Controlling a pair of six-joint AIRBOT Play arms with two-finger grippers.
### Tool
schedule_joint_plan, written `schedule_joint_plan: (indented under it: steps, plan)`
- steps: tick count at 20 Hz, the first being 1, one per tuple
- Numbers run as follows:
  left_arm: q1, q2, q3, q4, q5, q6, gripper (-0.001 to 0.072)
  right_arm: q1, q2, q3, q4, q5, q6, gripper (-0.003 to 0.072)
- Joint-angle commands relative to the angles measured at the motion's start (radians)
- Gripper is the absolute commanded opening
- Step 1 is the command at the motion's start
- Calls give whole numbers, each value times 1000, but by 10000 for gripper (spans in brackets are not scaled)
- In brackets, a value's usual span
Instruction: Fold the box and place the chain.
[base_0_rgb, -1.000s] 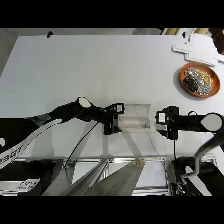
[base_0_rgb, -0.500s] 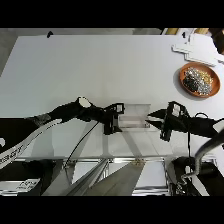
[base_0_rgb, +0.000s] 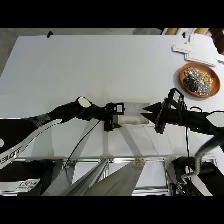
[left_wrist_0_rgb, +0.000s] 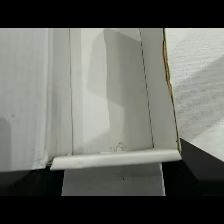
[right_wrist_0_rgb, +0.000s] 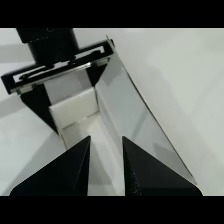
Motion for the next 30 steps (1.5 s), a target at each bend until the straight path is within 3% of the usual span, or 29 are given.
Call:
schedule_joint_plan:
  steps: [1, 6, 10, 18, 20, 21, 27, 30]
  plan:
    - [-1, -3, 0, 5, 21, 10, 250, 0, -14, 1, 14, -5, -19, 200]
    - [-3, -3, 0, 5, 13, 7, 250, 0, -14, 1, 14, -4, -19, 200]
    - [-6, -3, 0, 7, -61, 7, 249, 0, -14, 1, 14, 3, -16, 200]
    - [-5, -6, 0, 47, -46, 7, 250, 0, -15, 1, -3, 2, 11, 197]
    - [-5, -6, 0, 47, -46, 7, 251, 0, -21, 1, -2, -1, 11, 60]
    - [-5, -6, 0, 47, -46, 7, 251, 0, -29, 1, 13, -17, 11, 22]
    - [-5, -6, 0, 47, -46, 7, 251, 0, -214, 2, 197, -294, 44, 22]
    - [-5, -6, 0, 47, -47, 7, 251, 0, -322, 6, 169, -348, 47, 22]
